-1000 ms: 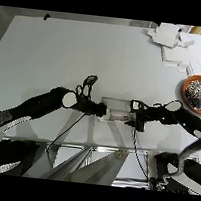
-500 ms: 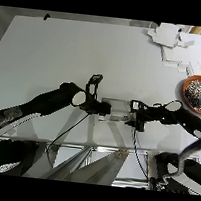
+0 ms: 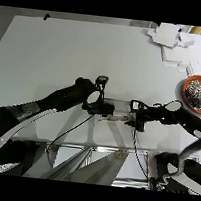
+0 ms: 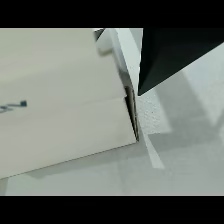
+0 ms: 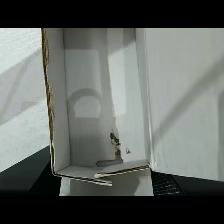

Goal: Fold the box and place the chain.

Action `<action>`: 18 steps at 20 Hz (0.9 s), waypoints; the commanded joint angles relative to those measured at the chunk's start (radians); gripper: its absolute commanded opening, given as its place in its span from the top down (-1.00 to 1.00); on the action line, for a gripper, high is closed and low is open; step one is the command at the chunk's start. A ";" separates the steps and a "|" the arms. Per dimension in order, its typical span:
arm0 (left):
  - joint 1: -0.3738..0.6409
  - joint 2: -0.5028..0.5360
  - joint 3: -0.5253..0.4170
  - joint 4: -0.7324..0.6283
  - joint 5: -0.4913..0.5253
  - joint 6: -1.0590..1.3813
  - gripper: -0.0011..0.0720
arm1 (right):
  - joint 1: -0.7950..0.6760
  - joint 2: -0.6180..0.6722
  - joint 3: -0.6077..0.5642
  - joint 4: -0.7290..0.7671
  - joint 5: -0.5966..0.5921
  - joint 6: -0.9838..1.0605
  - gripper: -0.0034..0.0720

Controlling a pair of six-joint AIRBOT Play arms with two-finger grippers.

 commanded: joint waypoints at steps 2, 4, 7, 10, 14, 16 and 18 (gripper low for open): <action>-0.031 -0.074 0.077 0.026 -0.066 -0.043 -0.10 | 0.000 0.001 0.000 0.000 0.000 0.000 -0.03; -0.039 -0.090 0.080 0.028 -0.085 -0.095 -0.10 | 0.000 0.001 0.000 0.001 0.000 0.000 -0.03; -0.037 -0.094 0.080 0.082 -0.155 -0.143 -0.10 | 0.000 0.001 0.000 0.000 0.000 0.000 -0.03; -0.039 -0.095 0.080 0.116 -0.158 -0.193 -0.10 | 0.000 0.001 0.000 0.000 0.000 0.000 -0.03; -0.039 -0.098 0.080 0.114 -0.124 -0.234 0.08 | 0.000 0.001 0.000 0.000 0.000 0.000 -0.03; -0.046 -0.102 0.080 0.110 -0.116 -0.239 0.10 | 0.000 0.001 0.000 0.000 0.000 0.000 -0.03; -0.048 -0.102 0.080 0.112 -0.118 -0.239 0.12 | 0.000 0.001 0.000 0.000 0.000 0.000 -0.03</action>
